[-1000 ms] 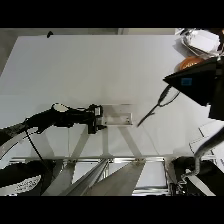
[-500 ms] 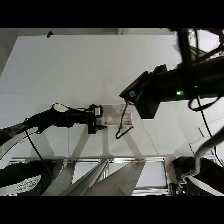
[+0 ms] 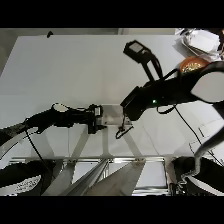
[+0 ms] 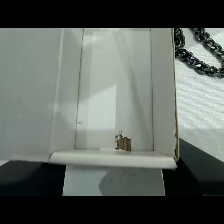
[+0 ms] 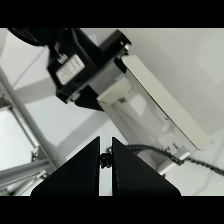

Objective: Fold the box and place the chain.

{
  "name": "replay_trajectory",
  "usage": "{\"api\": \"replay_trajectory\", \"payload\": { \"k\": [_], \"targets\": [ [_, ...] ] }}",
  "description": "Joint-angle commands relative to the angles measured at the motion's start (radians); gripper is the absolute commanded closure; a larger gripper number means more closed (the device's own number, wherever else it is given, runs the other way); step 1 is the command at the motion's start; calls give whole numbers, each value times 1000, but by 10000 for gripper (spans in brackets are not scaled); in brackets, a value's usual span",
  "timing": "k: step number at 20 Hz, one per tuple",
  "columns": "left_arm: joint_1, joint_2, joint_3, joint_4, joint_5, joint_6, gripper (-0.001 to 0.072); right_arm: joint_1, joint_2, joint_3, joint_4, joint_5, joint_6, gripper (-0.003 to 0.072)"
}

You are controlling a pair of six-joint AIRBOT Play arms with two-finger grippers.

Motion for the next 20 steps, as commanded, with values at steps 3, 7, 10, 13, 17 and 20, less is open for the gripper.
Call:
{"api": "replay_trajectory", "payload": {
  "k": [3, 7, 10, 13, 17, 20],
  "targets": [
    [0, 1, 1, 0, 0, 0, 416, 2, -27, -220, 21, -195, 22, 668],
    [0, 1, 1, 0, 0, 0, 416, 38, -100, -273, 29, -272, 22, 668],
    [0, 1, 1, 0, 0, 0, 416, 73, -174, -277, 28, -339, 47, 667],
    [0, 1, 1, 0, 0, 0, 416, 82, -250, -277, 28, -377, 77, 667],
    [0, 1, 1, 0, 0, 0, 416, 83, -271, -277, 34, -407, 77, 603],
    [0, 1, 1, 0, 0, 0, 416, 82, -270, -277, 39, -406, 76, 445]
  ]
}}
